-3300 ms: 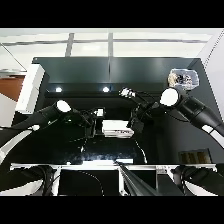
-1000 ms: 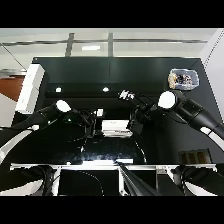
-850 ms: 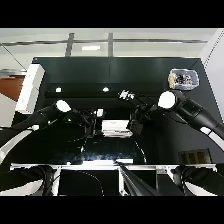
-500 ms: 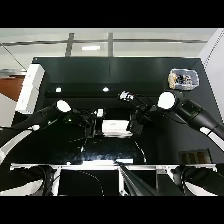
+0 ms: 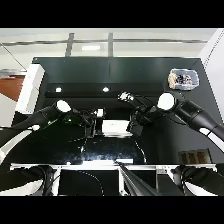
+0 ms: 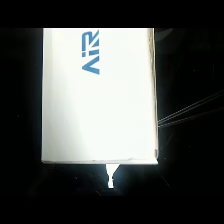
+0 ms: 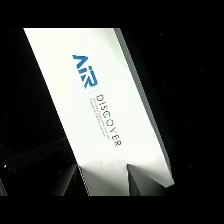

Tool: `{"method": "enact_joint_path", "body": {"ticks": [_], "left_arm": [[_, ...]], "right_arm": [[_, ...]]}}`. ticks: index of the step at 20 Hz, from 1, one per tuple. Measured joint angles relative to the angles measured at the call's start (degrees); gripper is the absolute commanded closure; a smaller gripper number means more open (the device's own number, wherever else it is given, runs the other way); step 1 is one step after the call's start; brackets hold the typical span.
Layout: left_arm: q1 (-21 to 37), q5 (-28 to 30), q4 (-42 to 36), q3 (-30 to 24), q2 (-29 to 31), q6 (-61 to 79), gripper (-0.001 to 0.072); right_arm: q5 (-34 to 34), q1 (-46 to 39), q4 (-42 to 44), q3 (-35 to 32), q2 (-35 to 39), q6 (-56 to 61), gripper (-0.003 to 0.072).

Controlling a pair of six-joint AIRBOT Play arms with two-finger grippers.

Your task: Fold the box and place the chain.

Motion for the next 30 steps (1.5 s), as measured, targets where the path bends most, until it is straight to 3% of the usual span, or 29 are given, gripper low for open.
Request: {"method": "enact_joint_path", "body": {"ticks": [5, 12, 14, 17, 23, 30], "left_arm": [[0.00, 0.00, 0.00, 0.00, 0.00, 0.02, 0.0277], [-0.02, -0.11, 0.00, 0.00, 0.00, 0.00, 0.0277], [-0.02, -0.09, 0.00, 0.00, 0.00, -0.02, 0.0277], [-0.02, -0.07, 0.00, 0.00, 0.00, -0.02, 0.0277], [-0.02, -0.02, 0.00, 0.00, 0.00, -0.02, 0.0277], [-0.02, 0.04, 0.02, 0.00, 0.00, 0.09, 0.0277]], "right_arm": [[0.26, 0.00, 0.20, -0.26, 0.02, 0.72, 0.0279], [9.53, -1.40, 1.03, 3.63, 0.96, 8.57, 0.0284], [11.28, -3.17, 2.89, 4.13, 1.57, 10.82, 0.0653], [12.15, -6.16, 8.74, 3.28, 2.03, 13.16, 0.0654], [0.35, -6.05, 27.36, -6.19, 0.59, 14.49, 0.0655], [-10.54, -1.97, 33.29, -10.62, -3.85, 15.04, 0.0654]]}}
